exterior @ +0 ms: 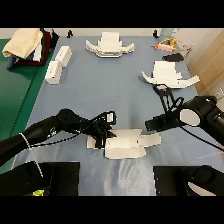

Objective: Fold the box.

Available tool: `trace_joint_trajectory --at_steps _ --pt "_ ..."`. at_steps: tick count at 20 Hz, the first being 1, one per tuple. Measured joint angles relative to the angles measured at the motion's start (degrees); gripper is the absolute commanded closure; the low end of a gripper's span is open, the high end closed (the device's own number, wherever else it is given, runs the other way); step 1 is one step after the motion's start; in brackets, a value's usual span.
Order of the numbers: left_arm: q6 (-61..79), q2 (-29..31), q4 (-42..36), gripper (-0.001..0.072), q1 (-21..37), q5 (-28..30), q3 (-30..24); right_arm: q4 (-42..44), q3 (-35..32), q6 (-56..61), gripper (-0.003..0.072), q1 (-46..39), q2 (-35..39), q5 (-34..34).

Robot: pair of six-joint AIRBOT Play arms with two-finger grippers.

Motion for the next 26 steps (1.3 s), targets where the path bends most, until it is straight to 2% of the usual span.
trace_joint_trajectory --at_steps 3,4,5,6,7,12,17,21,26 --pt "0.0 -0.1 0.0 0.0696 0.0 0.0 0.0 6.0 -3.5 -8.7 0.0684 4.5 3.0 2.0" --pt "0.0 -0.1 0.0 0.0696 0.0 0.0 0.0 7.6 -5.3 -12.4 0.0649 7.0 4.5 2.0" --pt "0.0 -0.1 0.0 0.0696 0.0 0.0 0.0 8.6 -7.1 -15.6 0.0379 9.6 6.0 1.8" --pt "0.0 -0.1 0.0 0.0696 0.0 0.0 0.0 9.5 -9.1 -18.6 0.0161 12.5 7.6 1.2" --pt "0.0 -0.1 0.0 0.0696 0.0 0.0 0.0 10.3 -11.0 -21.2 0.0022 15.1 8.9 -0.3" --pt "0.0 -0.1 0.0 0.0696 0.0 0.0 0.0 9.2 -19.1 -31.7 0.0011 25.4 10.8 -11.9" --pt "0.0 -0.1 0.0 0.0696 0.0 0.0 0.0 1.5 -21.5 -34.4 0.0021 28.2 6.7 -21.0" --pt "0.0 -0.1 0.0 0.0696 0.0 0.0 0.0 -5.6 -21.8 -27.7 0.003 28.7 3.5 -26.2" --pt "0.0 -0.1 0.0 0.0696 0.0 0.0 0.0 -8.9 -20.9 -15.3 0.0029 28.9 4.3 -25.8"
